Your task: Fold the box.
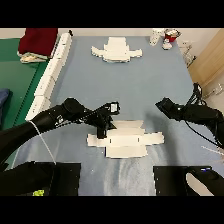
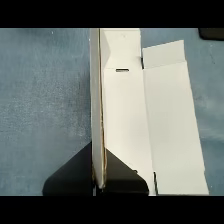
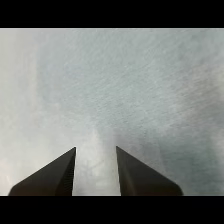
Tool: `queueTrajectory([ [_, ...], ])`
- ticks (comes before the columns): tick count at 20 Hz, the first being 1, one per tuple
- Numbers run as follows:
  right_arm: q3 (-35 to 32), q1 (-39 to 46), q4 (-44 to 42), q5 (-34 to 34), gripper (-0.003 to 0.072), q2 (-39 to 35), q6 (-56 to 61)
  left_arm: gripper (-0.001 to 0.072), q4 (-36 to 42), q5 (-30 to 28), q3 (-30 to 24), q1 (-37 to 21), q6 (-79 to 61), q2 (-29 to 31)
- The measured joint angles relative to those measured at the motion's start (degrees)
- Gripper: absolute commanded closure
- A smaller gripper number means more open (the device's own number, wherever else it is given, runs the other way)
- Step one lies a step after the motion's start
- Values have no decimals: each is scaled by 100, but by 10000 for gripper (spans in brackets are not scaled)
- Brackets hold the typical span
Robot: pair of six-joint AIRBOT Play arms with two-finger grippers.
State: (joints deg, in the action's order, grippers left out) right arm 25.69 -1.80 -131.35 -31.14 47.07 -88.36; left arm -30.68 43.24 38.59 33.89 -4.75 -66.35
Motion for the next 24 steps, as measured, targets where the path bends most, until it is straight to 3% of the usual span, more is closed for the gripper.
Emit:
queueTrajectory([
  [8,0,0,2,-289,308,0,0,697,-186,612,-2,13,313,-98],
  [9,0,0,2,-337,375,0,0,697,-188,643,-2,11,328,-105],
  [11,0,0,2,-472,621,0,0,697,-212,680,-2,11,328,-107],
  [12,0,0,4,-601,683,0,-2,697,-223,697,-2,11,330,-107],
  [18,0,-46,160,-1683,684,-352,-144,697,-249,756,-2,11,330,-103],
  [24,2,-822,1106,-2929,684,-1598,776,697,-256,774,-2,11,330,-101],
])
